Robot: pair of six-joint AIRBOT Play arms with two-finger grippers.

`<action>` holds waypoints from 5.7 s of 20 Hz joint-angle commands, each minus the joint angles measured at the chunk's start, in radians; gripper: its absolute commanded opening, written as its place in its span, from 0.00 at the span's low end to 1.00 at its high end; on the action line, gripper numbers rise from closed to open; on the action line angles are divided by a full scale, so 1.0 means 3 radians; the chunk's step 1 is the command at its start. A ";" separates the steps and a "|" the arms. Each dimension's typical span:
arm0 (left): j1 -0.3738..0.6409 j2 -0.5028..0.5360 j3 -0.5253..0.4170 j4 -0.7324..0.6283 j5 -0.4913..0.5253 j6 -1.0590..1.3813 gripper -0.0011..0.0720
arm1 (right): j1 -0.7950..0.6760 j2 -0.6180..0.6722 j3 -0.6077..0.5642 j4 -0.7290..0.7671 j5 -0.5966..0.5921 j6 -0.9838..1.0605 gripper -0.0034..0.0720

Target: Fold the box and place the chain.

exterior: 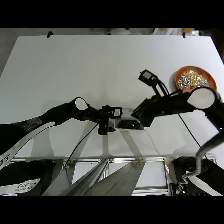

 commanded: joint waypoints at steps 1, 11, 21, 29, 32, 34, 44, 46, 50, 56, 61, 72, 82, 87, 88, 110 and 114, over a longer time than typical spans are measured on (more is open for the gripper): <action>0.0003 0.0003 0.0001 0.0001 0.0000 0.0000 0.39 | -0.0163 -0.0061 0.0385 -0.0130 0.0177 -0.0298 0.06; 0.0003 0.0003 0.0001 0.0001 0.0000 0.0000 0.39 | 0.0201 -0.0945 0.0476 -0.0497 0.0090 -0.0801 0.07; 0.0003 0.0003 0.0001 0.0000 0.0000 0.0000 0.39 | 0.0715 -0.0938 0.0338 -0.0512 0.0179 -0.1161 0.29; 0.0003 0.0003 0.0001 0.0001 0.0000 0.0000 0.39 | 0.0715 -0.0749 0.0202 -0.0735 0.0223 -0.1161 0.50; 0.0003 0.0003 0.0001 0.0000 0.0001 0.0000 0.39 | 0.0715 -0.0748 0.0160 -0.0744 0.0048 -0.1160 0.49; 0.0003 0.0003 0.0001 0.0001 0.0001 0.0000 0.39 | 0.0715 -0.0749 0.0153 -0.0818 0.0034 -0.1160 0.40; 0.0003 0.0003 0.0001 0.0000 0.0001 0.0000 0.39 | 0.0715 -0.0749 0.0150 -0.0926 -0.0088 -0.1132 0.18; 0.0003 0.0003 0.0001 0.0001 0.0001 0.0000 0.39 | 0.0715 -0.0749 0.0149 -0.0926 -0.0090 -0.1132 0.18; 0.0003 0.0003 0.0001 0.0001 0.0000 0.0000 0.39 | 0.0715 -0.0749 0.0041 -0.0922 -0.0130 -0.1133 0.18; 0.0003 0.0003 0.0001 0.0000 0.0000 0.0000 0.39 | 0.0715 -0.0710 -0.0025 -0.0706 -0.0081 -0.1133 0.43; 0.0003 0.0003 0.0001 0.0000 0.0001 0.0000 0.39 | 0.0711 -0.0529 -0.0025 -0.0645 -0.0090 -0.1133 0.26; 0.0003 0.0003 0.0001 0.0001 0.0001 0.0000 0.39 | 0.0711 -0.0538 -0.0178 -0.0645 -0.0301 -0.1054 0.07; 0.0003 0.0003 0.0001 0.0001 0.0001 0.0000 0.39 | 0.0712 -0.0538 -0.0314 -0.0579 -0.0355 -0.0982 0.07; 0.0003 0.0003 0.0001 0.0001 0.0000 0.0000 0.39 | 0.0712 -0.0619 -0.0359 -0.0477 -0.0426 -0.0979 0.07; 0.0003 0.0003 0.0001 0.0001 0.0000 0.0000 0.39 | 0.0712 -0.0656 -0.0361 -0.0476 -0.0422 -0.0969 0.07; 0.0003 0.0003 0.0001 0.0000 -0.0005 0.0000 0.39 | -0.0810 0.0011 -0.0257 -0.1972 0.0407 0.0992 0.07; 0.0003 0.0003 0.0001 0.0000 -0.0013 0.0000 0.39 | -0.1415 -0.0032 -0.0445 -0.1996 0.0679 0.1325 0.07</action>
